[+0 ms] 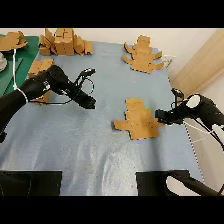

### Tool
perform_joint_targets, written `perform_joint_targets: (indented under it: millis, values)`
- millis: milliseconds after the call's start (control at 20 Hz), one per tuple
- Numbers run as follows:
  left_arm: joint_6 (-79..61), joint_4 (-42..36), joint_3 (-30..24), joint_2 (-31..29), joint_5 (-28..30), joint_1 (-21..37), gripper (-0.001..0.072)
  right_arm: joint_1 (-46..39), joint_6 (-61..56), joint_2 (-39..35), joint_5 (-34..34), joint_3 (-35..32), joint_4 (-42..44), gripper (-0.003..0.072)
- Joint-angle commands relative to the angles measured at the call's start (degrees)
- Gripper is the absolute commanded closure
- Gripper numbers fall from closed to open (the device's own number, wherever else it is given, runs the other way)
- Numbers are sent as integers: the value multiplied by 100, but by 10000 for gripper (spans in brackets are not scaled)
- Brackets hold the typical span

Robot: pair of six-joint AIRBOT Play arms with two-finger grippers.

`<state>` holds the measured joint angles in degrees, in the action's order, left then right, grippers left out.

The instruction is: Fold the box.

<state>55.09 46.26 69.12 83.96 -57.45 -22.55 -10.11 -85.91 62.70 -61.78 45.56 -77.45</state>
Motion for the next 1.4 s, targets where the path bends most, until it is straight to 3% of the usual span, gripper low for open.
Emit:
perform_joint_targets:
  millis: [0, 300, 350, 400, 450, 700, 850, 1000, 1150, 1200, 1250, 1300, 1350]
  values:
    - [0, 2, -2, -2, 2, 2, 699, -2, -2, 13, 22, -4, 33, 684]
    - [0, 2, -2, -2, 0, 2, 699, -2, -2, 15, 131, 11, -22, 683]
    - [0, 2, -2, -2, 0, 2, 699, -2, -2, 15, 166, 74, -129, 649]
    - [0, 2, -2, -2, 2, 2, 699, -15, -31, 17, 184, 210, -286, 459]
    - [0, 2, -2, -2, 0, 2, 699, -50, -66, 20, 184, 387, -380, 323]
    - [0, -33, -2, 0, 57, 0, 699, -525, -61, 188, 111, 874, -697, 311]
    - [-2, -350, -2, 0, 538, 2, 699, -863, 282, 623, 81, 876, -597, 285]
    - [-2, -411, -2, 0, 544, 2, 699, -896, 627, 1029, 72, 876, -455, 285]
    - [2, -468, -2, 0, 415, 2, 698, -894, 1178, 1464, -37, 874, 455, 286]
    - [2, -507, -2, 0, 382, 7, 698, -890, 1432, 1558, -105, 874, 990, 350]
    - [2, -520, -2, 0, 398, 33, 698, -870, 1867, 1606, -243, 874, 1572, 630]
    - [2, -546, -2, 0, 391, 105, 698, -822, 2149, 1626, -398, 874, 2103, 684]
    - [4, -570, -2, -2, 345, 234, 697, -723, 2264, 1626, -553, 874, 2481, 684]
